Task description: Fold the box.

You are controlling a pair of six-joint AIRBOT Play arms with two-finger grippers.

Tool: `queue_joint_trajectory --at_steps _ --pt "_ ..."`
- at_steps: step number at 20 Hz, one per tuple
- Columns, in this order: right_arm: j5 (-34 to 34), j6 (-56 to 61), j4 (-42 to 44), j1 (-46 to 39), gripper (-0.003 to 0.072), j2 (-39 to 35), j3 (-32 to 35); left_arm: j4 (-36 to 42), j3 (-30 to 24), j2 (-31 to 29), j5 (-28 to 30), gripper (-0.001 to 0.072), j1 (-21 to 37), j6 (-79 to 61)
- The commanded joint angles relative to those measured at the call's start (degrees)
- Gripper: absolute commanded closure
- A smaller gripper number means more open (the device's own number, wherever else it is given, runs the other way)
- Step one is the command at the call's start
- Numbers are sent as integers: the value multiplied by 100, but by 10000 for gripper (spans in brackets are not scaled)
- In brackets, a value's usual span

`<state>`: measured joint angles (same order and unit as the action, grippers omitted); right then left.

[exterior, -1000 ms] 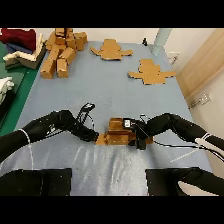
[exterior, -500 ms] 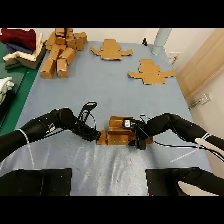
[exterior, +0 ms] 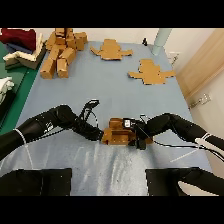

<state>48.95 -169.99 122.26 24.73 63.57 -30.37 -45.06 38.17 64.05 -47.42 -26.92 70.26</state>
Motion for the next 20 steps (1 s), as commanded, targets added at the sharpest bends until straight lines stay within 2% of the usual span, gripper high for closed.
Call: queue_joint_trajectory --at_steps 1,2,3,4,10,17,20 --pt "-2 0 0 4 230 2 2 334 9 98 57 692 -2 -240" --pt "-2 0 0 4 231 2 2 332 9 96 59 690 -2 -260" --pt "0 0 0 4 231 2 2 332 9 96 57 541 -2 -326" --pt "0 0 0 4 231 2 2 339 9 96 66 267 0 -315" --pt "0 0 0 4 231 2 2 437 11 96 44 256 238 -282" --pt "-2 0 0 4 231 2 2 1303 35 155 -76 253 332 -1097" --pt "-2 0 0 4 231 2 2 1342 33 192 -20 253 332 -1134"
